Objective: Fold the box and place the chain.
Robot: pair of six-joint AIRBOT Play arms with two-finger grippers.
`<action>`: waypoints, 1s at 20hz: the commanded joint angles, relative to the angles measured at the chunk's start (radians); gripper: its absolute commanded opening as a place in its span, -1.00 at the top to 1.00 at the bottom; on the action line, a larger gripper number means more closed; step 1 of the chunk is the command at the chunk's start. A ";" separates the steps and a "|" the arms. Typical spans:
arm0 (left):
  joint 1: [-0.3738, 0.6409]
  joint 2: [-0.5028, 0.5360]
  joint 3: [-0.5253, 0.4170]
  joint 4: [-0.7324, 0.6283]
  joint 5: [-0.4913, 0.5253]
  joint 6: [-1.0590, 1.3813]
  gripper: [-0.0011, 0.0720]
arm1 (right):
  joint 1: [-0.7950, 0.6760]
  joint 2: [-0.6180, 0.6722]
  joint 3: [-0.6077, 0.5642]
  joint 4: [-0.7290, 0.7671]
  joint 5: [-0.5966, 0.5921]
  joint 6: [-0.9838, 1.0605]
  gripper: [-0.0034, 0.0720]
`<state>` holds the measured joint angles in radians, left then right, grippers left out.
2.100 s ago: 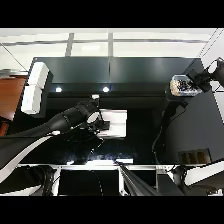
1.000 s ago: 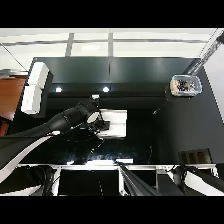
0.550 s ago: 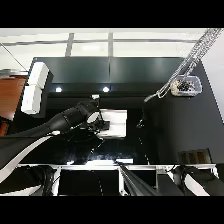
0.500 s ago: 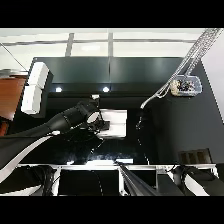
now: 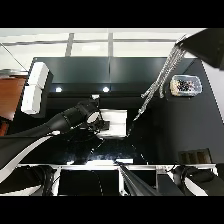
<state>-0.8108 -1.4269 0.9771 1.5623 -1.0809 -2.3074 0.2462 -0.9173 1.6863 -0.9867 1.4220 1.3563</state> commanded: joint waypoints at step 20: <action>0.001 -0.001 0.000 0.000 -0.001 0.000 0.89 | 0.175 -0.058 -0.002 0.197 -0.167 -0.030 0.85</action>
<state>-0.8104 -1.4269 0.9771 1.5627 -1.0817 -2.3070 0.4202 -0.9707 1.6859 -0.7940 1.2766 1.3270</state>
